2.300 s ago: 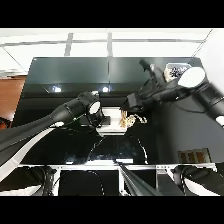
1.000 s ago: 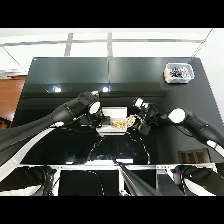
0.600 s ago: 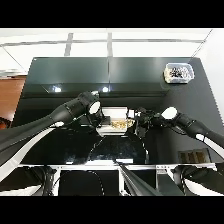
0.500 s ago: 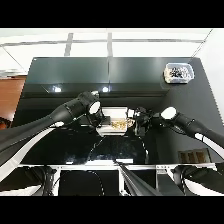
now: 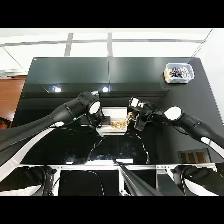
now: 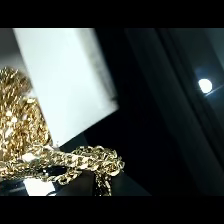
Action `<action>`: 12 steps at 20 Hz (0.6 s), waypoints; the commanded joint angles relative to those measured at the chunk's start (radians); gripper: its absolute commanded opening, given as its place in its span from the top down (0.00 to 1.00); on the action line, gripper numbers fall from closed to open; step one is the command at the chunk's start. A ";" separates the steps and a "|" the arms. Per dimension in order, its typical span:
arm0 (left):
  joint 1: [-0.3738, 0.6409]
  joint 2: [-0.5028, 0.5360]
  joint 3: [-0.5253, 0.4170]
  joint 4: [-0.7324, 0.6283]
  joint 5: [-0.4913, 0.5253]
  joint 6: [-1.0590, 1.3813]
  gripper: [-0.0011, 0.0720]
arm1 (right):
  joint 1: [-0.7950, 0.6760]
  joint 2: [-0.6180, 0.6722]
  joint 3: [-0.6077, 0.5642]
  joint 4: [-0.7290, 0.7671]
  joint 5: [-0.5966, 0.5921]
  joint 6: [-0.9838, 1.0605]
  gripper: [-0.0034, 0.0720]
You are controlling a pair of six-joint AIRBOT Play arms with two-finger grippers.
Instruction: Fold the box and place the chain.
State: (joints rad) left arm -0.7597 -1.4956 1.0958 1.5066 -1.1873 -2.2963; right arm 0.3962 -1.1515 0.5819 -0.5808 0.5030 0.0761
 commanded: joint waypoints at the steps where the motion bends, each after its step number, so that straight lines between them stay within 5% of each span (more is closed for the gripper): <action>1: 0.000 0.000 0.000 0.000 0.000 0.000 0.95 | 0.001 0.145 0.010 -0.137 0.060 0.342 0.94; 7: 0.000 0.000 0.000 0.000 0.000 0.000 0.95 | 0.001 0.319 0.192 -0.101 0.399 0.664 0.94; 12: 0.000 0.000 0.000 0.000 0.000 0.000 0.95 | 0.001 0.317 0.290 0.235 0.344 0.695 0.94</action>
